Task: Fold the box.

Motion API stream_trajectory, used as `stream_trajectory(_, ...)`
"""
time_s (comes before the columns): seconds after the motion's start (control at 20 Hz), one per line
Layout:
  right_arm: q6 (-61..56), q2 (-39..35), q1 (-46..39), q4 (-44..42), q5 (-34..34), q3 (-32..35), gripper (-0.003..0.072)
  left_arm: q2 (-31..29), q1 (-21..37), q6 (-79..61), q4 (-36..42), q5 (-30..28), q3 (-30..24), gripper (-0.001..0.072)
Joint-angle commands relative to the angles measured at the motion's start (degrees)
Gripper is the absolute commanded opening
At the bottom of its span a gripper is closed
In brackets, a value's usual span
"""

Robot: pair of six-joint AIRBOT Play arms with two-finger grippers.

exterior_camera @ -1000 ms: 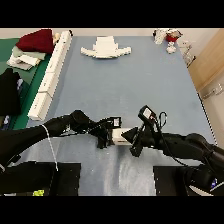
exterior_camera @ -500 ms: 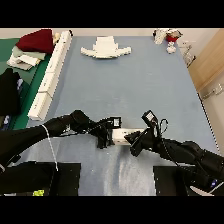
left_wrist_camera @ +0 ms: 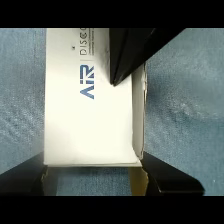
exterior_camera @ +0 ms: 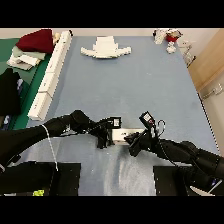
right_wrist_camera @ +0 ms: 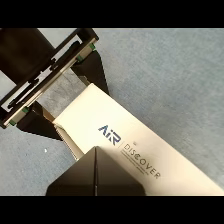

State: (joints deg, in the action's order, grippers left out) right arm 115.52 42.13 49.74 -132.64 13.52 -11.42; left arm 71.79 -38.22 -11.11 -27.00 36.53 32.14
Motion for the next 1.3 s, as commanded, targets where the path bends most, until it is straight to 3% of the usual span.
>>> stream_trajectory(0.0,0.0,0.1,0.0,0.2,0.5,-0.1,0.0007,0.0,0.0,0.0,0.0,0.0,0.0,0.0471)
stream_trajectory(0.15,0.0,-2.3,0.0,0.3,1.0,-1.2,0.0008,0.0,0.0,0.0,0.0,0.0,0.0,0.0471)
stream_trajectory(0.35,-0.4,-4.4,-0.7,4.6,8.4,-5.2,0.0008,0.0,0.0,0.0,0.0,0.0,0.0,0.0471)
stream_trajectory(0.65,-4.7,-1.8,-11.2,17.2,30.4,-16.5,0.0007,0.0,0.0,0.0,0.0,0.0,0.0,0.0471)
stream_trajectory(0.9,-1.0,7.6,-26.0,23.2,47.1,-30.1,0.0005,0.0,0.0,0.0,0.0,0.0,0.0,0.0471)
stream_trajectory(1.1,-0.9,21.0,-36.3,26.2,56.8,-41.8,0.0005,0.0,0.0,0.0,0.0,0.0,0.0,0.0471)
stream_trajectory(1.25,-0.9,28.8,-40.6,26.4,58.1,-47.4,0.0006,0.0,0.0,0.0,0.0,0.0,0.0,0.0471)
